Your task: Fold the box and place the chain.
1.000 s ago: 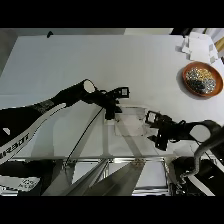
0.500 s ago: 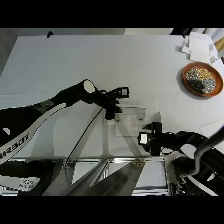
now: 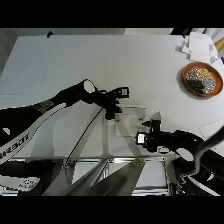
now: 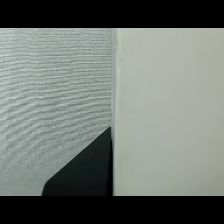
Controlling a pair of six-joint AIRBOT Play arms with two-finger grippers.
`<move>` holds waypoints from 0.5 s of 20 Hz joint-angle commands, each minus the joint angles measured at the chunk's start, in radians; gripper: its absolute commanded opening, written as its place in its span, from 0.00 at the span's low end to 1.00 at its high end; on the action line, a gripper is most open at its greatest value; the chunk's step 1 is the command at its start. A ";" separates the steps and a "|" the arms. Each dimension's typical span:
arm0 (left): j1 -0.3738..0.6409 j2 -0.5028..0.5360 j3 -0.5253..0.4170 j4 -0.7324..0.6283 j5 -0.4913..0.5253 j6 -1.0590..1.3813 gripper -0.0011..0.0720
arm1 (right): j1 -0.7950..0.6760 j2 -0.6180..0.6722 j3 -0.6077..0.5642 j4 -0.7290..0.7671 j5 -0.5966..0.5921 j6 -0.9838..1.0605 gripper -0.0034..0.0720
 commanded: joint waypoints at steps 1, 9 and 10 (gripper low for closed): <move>0.000 -0.001 0.000 0.000 0.000 0.000 0.03 | 0.002 -0.032 -0.001 -0.019 -0.032 0.012 0.94; 0.000 -0.001 0.000 0.000 0.000 0.000 0.03 | -0.115 -0.031 0.045 0.016 -0.055 0.011 0.94; 0.000 -0.001 0.000 0.000 0.000 0.000 0.03 | -0.128 -0.031 0.058 0.029 -0.055 0.010 0.94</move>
